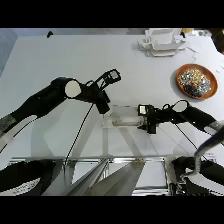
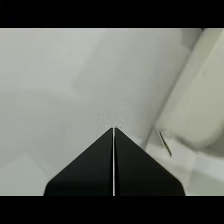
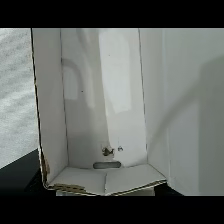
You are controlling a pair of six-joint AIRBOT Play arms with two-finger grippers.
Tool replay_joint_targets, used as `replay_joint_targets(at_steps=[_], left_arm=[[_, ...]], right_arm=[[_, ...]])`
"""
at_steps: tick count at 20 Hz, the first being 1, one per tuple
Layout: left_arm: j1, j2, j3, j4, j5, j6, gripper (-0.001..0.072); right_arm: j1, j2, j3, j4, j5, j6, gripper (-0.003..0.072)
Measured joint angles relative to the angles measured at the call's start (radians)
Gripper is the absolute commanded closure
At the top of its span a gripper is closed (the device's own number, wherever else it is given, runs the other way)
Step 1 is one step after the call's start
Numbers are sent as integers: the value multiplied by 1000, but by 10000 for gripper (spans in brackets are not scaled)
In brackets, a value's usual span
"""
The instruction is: Fold the box and place the chain.
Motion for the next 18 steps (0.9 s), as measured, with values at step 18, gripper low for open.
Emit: replay_joint_targets(at_steps=[18], left_arm=[[8, -118, -25, -135, -225, 449, 703]], right_arm=[[0, 0, 0, 2, 0, 3, 307]])
